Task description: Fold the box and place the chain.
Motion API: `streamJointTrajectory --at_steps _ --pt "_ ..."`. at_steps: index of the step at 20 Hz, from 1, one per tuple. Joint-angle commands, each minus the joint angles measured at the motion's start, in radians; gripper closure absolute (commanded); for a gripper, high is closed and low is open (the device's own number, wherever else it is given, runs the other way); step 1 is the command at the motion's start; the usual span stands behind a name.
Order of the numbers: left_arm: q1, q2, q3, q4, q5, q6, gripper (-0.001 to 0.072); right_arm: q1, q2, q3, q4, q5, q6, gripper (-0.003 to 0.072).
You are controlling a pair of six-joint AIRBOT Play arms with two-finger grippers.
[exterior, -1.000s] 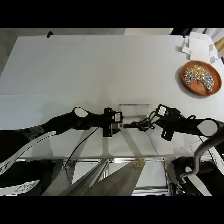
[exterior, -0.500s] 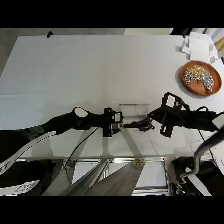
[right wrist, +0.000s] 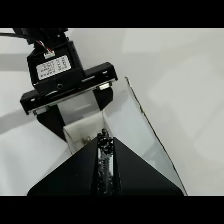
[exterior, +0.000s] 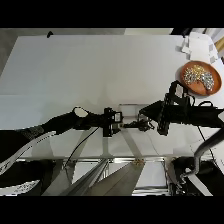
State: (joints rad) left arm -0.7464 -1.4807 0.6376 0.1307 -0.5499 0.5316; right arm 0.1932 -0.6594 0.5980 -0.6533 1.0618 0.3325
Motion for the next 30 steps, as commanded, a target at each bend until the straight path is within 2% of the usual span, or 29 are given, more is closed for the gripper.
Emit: streamJointTrajectory --at_steps 1,3,5,8,10,12,17,22,23,24,25,26,29,30 --pt "0.000 0.000 0.000 0.000 0.000 0.000 0.0389 0.001 -0.101 0.002 0.002 0.046 0.012 0.0668" --pt "0.000 0.000 0.000 0.000 0.000 0.000 0.0389 0.003 -0.190 0.002 -0.038 0.076 0.018 0.0668" --pt "0.000 0.000 0.000 0.000 0.000 0.000 0.0389 0.040 -0.253 0.002 -0.129 0.059 0.065 0.0666" --pt "0.000 0.000 0.000 0.000 0.000 0.000 0.0389 0.109 -0.315 0.002 -0.209 -0.029 0.167 0.0568" --pt "0.000 0.000 0.000 0.000 0.000 0.000 0.0389 0.119 -0.335 0.002 -0.214 -0.087 0.217 0.0563" --pt "0.000 0.000 0.000 0.000 0.000 0.000 0.0389 0.118 -0.332 0.002 -0.214 -0.099 0.222 0.0481" --pt "0.000 0.000 0.000 0.000 0.000 0.000 0.0389 0.118 -0.273 0.002 -0.248 -0.054 0.281 0.0480" --pt "0.000 0.000 0.000 0.000 0.000 0.000 0.0389 0.116 -0.126 0.002 -0.557 0.040 0.570 0.0478" --pt "0.000 0.000 0.000 0.000 0.000 0.000 0.0389 0.116 -0.117 0.001 -0.599 0.076 0.621 0.0394" --pt "0.000 0.000 0.000 0.000 0.000 0.000 0.0389 0.116 -0.119 0.001 -0.613 0.114 0.669 0.0261" --pt "0.000 0.000 0.000 0.000 0.000 0.000 0.0389 0.116 -0.120 -0.004 -0.615 0.136 0.707 0.0224" --pt "0.000 0.000 0.000 0.000 0.000 0.000 0.0389 0.116 -0.120 -0.014 -0.613 0.142 0.729 0.0236" --pt "0.000 0.000 0.000 0.000 0.000 0.000 0.0389 0.116 -0.120 -0.042 -0.599 0.112 0.743 0.0350" --pt "0.000 0.000 0.000 0.000 0.000 0.000 0.0389 0.116 -0.120 -0.042 -0.594 0.098 0.748 0.0353"
